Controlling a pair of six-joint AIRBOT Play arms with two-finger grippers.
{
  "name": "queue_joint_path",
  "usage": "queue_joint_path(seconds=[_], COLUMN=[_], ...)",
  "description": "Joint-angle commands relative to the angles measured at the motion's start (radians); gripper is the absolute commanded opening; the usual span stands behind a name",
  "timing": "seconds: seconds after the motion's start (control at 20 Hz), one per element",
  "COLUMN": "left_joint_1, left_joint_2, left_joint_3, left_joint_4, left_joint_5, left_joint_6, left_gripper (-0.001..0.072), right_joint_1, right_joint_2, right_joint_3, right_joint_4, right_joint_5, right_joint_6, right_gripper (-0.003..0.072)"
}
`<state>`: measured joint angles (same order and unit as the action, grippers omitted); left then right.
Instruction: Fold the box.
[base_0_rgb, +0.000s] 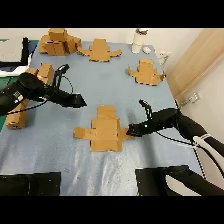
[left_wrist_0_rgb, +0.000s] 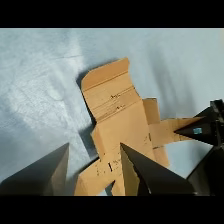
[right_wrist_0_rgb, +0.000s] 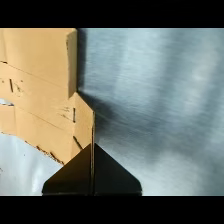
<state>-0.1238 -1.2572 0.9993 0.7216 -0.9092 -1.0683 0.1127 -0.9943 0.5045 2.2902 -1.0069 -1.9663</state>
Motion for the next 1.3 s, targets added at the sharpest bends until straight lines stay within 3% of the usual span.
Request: queue_joint_path(seconds=[0.0,0.15,0.45,0.85,1.05,1.15,1.25], left_joint_1=[0.088,0.144,0.086,-0.008,-0.006,-0.006,-0.006], left_joint_2=[-0.031,-0.122,-0.311,-0.381,-0.381,-0.381,-0.381], left_joint_3=[0.000,-0.001,-0.002,-0.002,-0.002,-0.002,-0.002], left_joint_4=[-0.005,-0.032,-0.348,-0.415,-0.416,-0.426,-0.466], left_joint_5=[-0.126,-0.220,-0.245,-0.281,-0.325,-0.323,-0.323], left_joint_6=[0.025,0.042,0.272,0.385,0.435,0.461,0.485], left_gripper=[0.0548,0.0550,0.0550,0.0547,0.0459,0.0294,0.0293], right_joint_1=[0.061,0.106,0.161,0.163,0.163,0.163,0.164], right_joint_2=[0.090,0.157,0.158,0.158,0.149,0.140,0.130], right_joint_3=[-0.001,-0.006,-0.007,-0.007,-0.008,-0.008,-0.008], right_joint_4=[0.001,-0.024,-0.024,-0.036,-0.038,-0.039,-0.039], right_joint_5=[0.045,0.037,0.042,0.054,0.055,0.053,0.047], right_joint_6=[-0.103,-0.101,-0.074,-0.049,-0.049,-0.049,-0.049], right_gripper=[0.0003,0.0003,0.0003,0.0003,0.0003,0.0003,0.0003])
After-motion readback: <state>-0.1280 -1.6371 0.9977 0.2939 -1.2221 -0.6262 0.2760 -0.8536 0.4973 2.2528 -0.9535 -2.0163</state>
